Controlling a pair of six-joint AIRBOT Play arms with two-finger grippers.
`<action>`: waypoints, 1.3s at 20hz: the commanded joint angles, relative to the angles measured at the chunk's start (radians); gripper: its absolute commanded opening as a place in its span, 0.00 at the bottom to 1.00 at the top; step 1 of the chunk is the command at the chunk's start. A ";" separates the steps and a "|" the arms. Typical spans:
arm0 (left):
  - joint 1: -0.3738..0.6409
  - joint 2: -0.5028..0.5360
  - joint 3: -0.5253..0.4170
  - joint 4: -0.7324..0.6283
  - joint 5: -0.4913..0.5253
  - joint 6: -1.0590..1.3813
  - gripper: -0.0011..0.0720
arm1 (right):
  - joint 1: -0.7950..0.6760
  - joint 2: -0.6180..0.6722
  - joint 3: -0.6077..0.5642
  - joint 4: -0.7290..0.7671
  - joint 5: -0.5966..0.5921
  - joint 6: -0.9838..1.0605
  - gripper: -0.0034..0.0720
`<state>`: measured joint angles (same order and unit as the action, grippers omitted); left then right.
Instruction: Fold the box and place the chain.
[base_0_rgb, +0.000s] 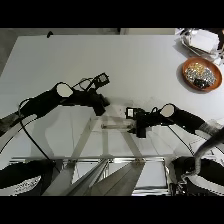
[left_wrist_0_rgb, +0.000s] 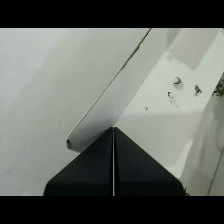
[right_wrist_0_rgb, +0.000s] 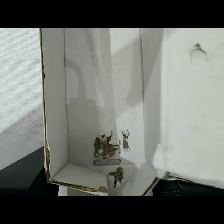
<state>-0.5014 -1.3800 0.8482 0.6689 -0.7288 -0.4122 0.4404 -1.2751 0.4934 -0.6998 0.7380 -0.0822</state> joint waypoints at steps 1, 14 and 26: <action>0.002 -0.046 0.000 0.015 0.002 -0.041 0.02 | 0.001 0.000 0.000 0.000 0.000 -0.001 0.47; 0.143 0.218 -0.045 0.280 -0.253 -0.137 0.02 | 0.001 0.000 0.000 0.000 0.000 -0.001 0.47; 0.113 0.233 -0.226 0.044 -0.315 0.335 0.02 | 0.001 0.000 0.000 0.000 0.000 -0.001 0.47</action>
<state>-0.3855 -1.1439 0.6350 0.7433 -1.0451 -0.1497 0.4400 -1.2751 0.4931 -0.7006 0.7372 -0.0830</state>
